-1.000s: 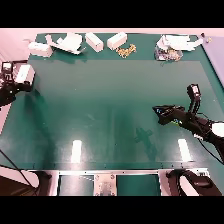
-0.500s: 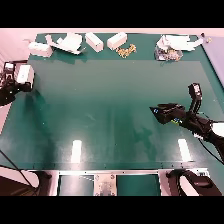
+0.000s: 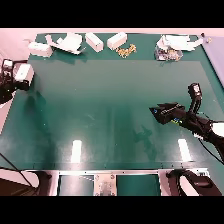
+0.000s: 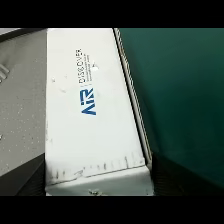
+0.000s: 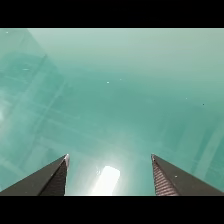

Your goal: Fold the box and place the chain.

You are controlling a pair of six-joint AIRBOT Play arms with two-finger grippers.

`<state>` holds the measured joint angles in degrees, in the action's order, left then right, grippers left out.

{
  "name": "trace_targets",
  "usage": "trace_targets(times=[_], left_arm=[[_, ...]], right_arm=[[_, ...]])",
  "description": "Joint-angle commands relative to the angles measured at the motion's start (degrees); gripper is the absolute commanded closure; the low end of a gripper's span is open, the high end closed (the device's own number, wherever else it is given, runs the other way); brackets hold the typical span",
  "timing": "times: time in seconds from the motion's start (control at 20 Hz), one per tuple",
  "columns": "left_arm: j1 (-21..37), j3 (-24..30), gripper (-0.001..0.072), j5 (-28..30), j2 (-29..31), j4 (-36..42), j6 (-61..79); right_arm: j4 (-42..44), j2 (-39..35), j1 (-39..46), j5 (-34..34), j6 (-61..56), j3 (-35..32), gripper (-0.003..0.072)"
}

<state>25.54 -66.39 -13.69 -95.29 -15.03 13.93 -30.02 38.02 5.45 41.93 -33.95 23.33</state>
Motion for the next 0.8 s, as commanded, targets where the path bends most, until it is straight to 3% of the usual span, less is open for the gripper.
trace_targets(times=[0.0, 0.2, 0.35, 0.75], left_arm=[[0.02, 0.61, -0.001, -0.72, 0.2, -0.57, -0.17], [0.66, 2.05, -0.0011, -3.52, -1.49, -1.6, -3.32], [3.13, 0.85, -0.0011, -15.45, -1.42, -1.79, -14.47], [3.93, 0.68, -0.001, -14.84, -1.38, -1.79, -22.97]], right_arm=[[0.07, -0.07, -0.02, 0.04, 0.11, 0.07, 0.0092], [0.04, -0.04, -0.07, 0.13, 0.11, 0.07, 0.0092], [0.04, -0.04, -0.07, 0.13, 0.11, 0.07, 0.0092], [0.04, -0.04, -0.24, 0.09, 0.11, 0.04, 0.0092]])
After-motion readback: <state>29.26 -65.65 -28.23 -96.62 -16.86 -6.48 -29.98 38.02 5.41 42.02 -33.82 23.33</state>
